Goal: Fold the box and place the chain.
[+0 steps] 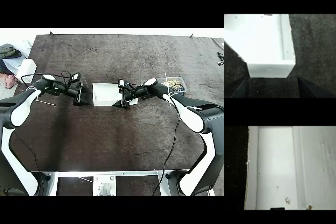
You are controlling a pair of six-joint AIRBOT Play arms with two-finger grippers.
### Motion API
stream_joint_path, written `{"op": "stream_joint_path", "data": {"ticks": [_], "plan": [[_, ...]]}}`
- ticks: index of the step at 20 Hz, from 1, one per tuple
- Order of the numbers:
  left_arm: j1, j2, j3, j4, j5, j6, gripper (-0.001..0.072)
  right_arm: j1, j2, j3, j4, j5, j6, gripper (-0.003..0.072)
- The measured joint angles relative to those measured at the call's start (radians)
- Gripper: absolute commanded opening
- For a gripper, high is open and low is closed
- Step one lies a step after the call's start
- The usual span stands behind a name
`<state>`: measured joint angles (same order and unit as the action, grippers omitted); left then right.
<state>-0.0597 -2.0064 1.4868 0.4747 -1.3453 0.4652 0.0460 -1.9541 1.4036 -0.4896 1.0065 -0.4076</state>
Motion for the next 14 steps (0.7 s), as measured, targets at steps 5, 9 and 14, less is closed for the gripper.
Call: {"op": "stream_joint_path", "data": {"ticks": [5, 9, 14], "plan": [[-0.021, -0.016, -0.003, -0.021, -0.011, 0.033, 0.0708, 0.000, 0.000, 0.000, -0.002, 0.002, 0.003, 0.0267], [-0.031, -0.020, -0.004, -0.047, 0.011, 0.044, 0.0707, 0.000, 0.001, 0.000, -0.004, 0.000, 0.003, 0.0267], [-0.023, -0.019, -0.003, -0.065, 0.008, 0.062, 0.0707, 0.001, 0.001, 0.000, 0.000, -0.001, -0.005, 0.0267]]}}
